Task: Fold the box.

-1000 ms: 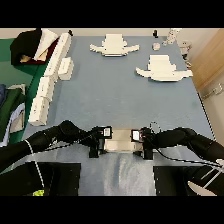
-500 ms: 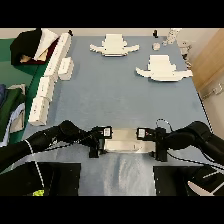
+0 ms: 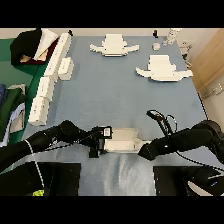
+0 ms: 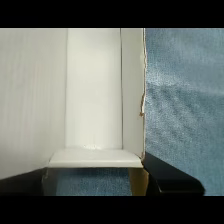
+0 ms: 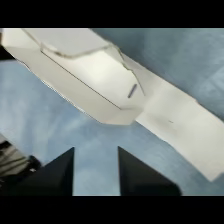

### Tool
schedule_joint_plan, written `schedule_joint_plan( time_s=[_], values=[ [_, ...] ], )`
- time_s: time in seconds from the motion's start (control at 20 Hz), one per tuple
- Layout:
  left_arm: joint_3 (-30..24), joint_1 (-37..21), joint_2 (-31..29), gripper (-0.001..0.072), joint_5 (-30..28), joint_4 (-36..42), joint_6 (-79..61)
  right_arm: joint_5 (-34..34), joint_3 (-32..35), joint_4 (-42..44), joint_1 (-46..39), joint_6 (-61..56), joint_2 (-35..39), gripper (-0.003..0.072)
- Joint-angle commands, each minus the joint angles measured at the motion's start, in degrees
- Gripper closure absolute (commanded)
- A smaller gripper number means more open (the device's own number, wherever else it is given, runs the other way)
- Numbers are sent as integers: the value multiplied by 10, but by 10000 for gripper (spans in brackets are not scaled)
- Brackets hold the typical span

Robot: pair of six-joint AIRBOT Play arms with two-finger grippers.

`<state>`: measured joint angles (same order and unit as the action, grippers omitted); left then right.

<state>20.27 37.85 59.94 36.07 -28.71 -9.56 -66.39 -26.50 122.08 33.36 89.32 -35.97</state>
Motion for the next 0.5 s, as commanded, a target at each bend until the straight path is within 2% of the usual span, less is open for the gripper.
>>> schedule_joint_plan(
  time_s=[0.0,0.15,0.25,0.45],
  values=[
    [0,0,0,255,0,0,0,122,-4,145,8,-73,-41,479],
    [0,0,0,255,0,0,0,256,-34,139,16,-72,-84,492],
    [0,0,0,255,0,0,0,322,-54,101,10,-72,-118,492],
    [0,0,0,255,0,0,0,330,-69,92,-12,-66,-210,492]
  ],
)
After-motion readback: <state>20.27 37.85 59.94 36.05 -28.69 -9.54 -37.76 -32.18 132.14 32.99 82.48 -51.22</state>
